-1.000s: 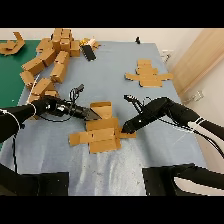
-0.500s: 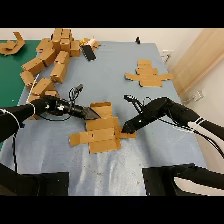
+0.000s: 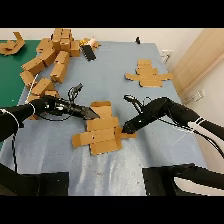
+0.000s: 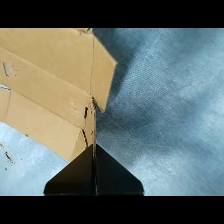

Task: Fold the box.

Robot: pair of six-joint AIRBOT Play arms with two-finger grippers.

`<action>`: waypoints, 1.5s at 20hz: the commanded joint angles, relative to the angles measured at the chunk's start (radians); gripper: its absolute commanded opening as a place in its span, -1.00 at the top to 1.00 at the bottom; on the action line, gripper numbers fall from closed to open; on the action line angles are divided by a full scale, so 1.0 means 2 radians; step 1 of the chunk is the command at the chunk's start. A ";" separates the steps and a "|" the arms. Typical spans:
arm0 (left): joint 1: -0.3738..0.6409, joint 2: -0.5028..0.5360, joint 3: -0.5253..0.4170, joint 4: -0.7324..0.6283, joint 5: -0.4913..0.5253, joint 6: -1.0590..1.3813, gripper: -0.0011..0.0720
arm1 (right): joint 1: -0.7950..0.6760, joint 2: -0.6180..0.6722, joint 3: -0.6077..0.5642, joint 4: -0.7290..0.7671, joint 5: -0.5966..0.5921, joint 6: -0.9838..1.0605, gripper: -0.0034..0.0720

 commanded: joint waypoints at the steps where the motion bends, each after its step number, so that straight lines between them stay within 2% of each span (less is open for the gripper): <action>1: 0.000 0.000 0.001 -0.001 -0.016 0.005 0.93 | 0.000 0.000 0.000 0.000 0.001 0.000 0.91; 2: 0.000 0.000 0.001 -0.005 -0.019 0.005 0.93 | 0.000 0.000 0.000 0.000 0.001 0.000 0.81; 3: 0.000 0.000 0.002 -0.007 -0.021 0.005 0.93 | 0.000 0.000 0.000 -0.009 0.001 0.000 0.34; 4: -0.001 0.001 0.007 -0.007 -0.024 0.006 0.93 | 0.000 0.000 0.002 -0.032 0.001 0.010 0.02; 6: -0.008 0.011 0.019 -0.005 -0.029 0.020 0.93 | -0.002 0.000 0.016 -0.137 -0.002 0.092 -0.01; 8: -0.025 0.036 0.025 0.001 -0.013 0.032 0.93 | -0.006 0.001 0.040 -0.235 -0.032 0.176 -0.01; 9: -0.035 0.052 0.024 0.005 0.001 0.037 0.93 | -0.012 0.001 0.053 -0.257 -0.051 0.192 -0.01; 12: -0.071 0.097 0.008 0.003 0.060 0.081 0.93 | -0.030 0.001 0.082 -0.258 -0.087 0.208 -0.01; 15: -0.094 0.122 -0.028 -0.022 0.144 0.136 0.93 | -0.032 0.002 0.110 -0.259 -0.096 0.225 -0.01; 18: -0.095 0.133 -0.069 -0.081 0.153 0.203 0.93 | -0.032 0.003 0.138 -0.258 -0.095 0.253 -0.01; 21: -0.097 0.134 -0.095 -0.080 0.151 0.250 0.93 | -0.032 0.003 0.146 -0.235 -0.078 0.262 0.03; 22: -0.098 0.134 -0.099 -0.079 0.151 0.264 0.93 | -0.032 0.002 0.146 -0.227 -0.070 0.262 0.27; 23: -0.099 0.134 -0.100 -0.080 0.151 0.273 0.93 | -0.031 0.002 0.146 -0.218 -0.060 0.262 0.62; 24: -0.101 0.135 -0.100 -0.078 0.148 0.288 0.93 | -0.031 0.002 0.146 -0.212 -0.051 0.262 0.86; 30: -0.125 0.150 -0.103 -0.059 0.158 0.359 0.93 | -0.031 0.002 0.146 -0.205 -0.019 0.275 0.91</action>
